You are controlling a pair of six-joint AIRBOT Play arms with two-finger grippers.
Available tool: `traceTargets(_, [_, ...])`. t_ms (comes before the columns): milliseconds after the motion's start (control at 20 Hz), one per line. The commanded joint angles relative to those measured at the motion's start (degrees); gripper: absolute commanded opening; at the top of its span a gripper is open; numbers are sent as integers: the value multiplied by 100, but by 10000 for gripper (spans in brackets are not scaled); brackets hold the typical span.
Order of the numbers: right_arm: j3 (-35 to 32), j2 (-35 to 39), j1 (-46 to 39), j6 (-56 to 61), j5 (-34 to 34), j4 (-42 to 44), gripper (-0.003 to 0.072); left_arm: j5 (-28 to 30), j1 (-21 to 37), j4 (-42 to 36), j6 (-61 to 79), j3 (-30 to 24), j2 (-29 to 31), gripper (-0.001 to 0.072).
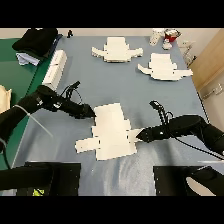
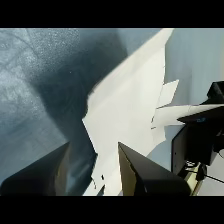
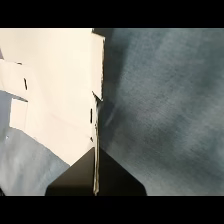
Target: Fold the box.
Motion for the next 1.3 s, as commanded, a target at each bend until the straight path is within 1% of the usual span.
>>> traceTargets(0, [-26, 46, 35, 74, 66, -2, 4, -216, -90, -199, 387, 479, -918, 449])
traceTargets(100, [-26, 46, 35, 74, 68, -4, 4, -568, -199, -286, 579, 841, -1390, 448])
traceTargets(150, [-26, 46, 35, 74, 66, -17, 4, -852, -262, -365, 739, 1019, -1604, 448])
traceTargets(250, [-28, 46, 35, 74, 66, -17, 4, -1397, -396, -494, 1008, 1296, -1875, 448])
traceTargets(300, [-26, 46, 35, 74, 66, -20, 4, -1547, -455, -492, 1043, 1375, -1939, 447])
traceTargets(350, [-26, 46, 35, 74, 68, -20, 4, -1657, -511, -492, 1117, 1410, -1965, 447])
traceTargets(500, [-26, 44, 35, 74, 66, -20, 4, -1703, -549, -494, 1204, 1408, -1965, 437])
traceTargets(550, [-28, 44, 35, 74, 66, -20, 4, -1707, -549, -494, 1272, 1408, -1965, 292])
traceTargets(600, [-28, 44, 35, 76, 66, -20, 4, -1727, -553, -496, 1346, 1408, -1965, 229])
traceTargets(850, [-26, 44, 35, 76, 66, -20, 4, -1727, -640, -494, 1541, 1408, -1965, 229])
traceTargets(900, [-28, 44, 35, 76, 63, -20, 4, -1735, -640, -494, 1602, 1408, -1965, 76])
traceTargets(950, [-26, 44, 35, 74, 66, -20, 4, -1773, -638, -494, 1720, 1408, -1965, 15])
traceTargets(1100, [-26, 44, 35, 74, 70, -22, 14, -1788, -649, -501, 1878, 1408, -1965, 15])
traceTargets(1150, [-26, 44, 35, 72, 79, -39, 54, -1781, -649, -522, 1867, 1405, -1965, 15])
traceTargets(1200, [-26, 46, 35, 72, 114, -125, 210, -1792, -649, -590, 1862, 1405, -1965, 14])
traceTargets(1250, [-13, 46, 33, 74, 153, -293, 311, -1792, -649, -682, 1864, 1405, -1965, 15])
